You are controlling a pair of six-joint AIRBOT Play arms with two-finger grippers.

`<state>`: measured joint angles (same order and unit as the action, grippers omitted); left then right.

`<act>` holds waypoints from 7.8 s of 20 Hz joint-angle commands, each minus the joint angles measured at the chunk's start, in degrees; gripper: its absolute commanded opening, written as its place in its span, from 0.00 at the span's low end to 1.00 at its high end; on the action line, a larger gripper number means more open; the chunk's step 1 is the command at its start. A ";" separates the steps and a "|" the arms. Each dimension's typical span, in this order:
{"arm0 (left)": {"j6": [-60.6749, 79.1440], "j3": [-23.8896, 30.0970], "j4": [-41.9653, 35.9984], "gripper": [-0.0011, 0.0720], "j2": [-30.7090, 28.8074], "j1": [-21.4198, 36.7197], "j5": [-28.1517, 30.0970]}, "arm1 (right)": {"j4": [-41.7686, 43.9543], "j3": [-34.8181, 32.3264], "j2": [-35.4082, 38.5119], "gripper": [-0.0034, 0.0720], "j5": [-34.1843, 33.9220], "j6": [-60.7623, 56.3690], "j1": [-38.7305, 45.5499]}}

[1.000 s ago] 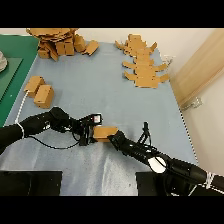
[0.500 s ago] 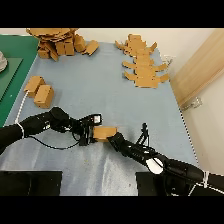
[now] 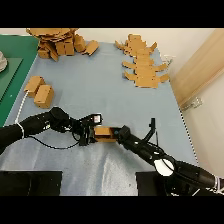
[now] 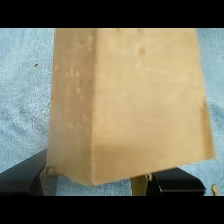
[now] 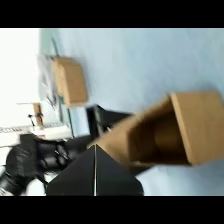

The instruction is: Fold the box.

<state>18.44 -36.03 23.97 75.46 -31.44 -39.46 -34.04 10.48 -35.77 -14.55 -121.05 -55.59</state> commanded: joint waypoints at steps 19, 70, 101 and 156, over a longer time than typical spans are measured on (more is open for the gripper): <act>0.13 -0.04 0.07 0.47 0.02 0.00 0.07 | -39.01 25.27 -6.95 0.59 66.69 54.10 35.93; 0.13 -0.04 0.07 0.47 0.02 0.00 0.00 | -34.16 36.70 -28.92 0.58 66.23 92.37 18.03; 0.13 -0.04 0.07 0.47 0.02 0.00 0.02 | -35.52 34.97 -28.57 0.16 68.02 88.43 13.11; 0.13 -0.04 0.07 0.47 0.02 0.00 0.02 | 64.43 0.22 -4.31 0.04 18.84 71.19 5.70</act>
<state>18.57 -36.01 24.03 75.46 -31.44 -39.46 30.81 10.33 -39.51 4.16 -50.02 -49.82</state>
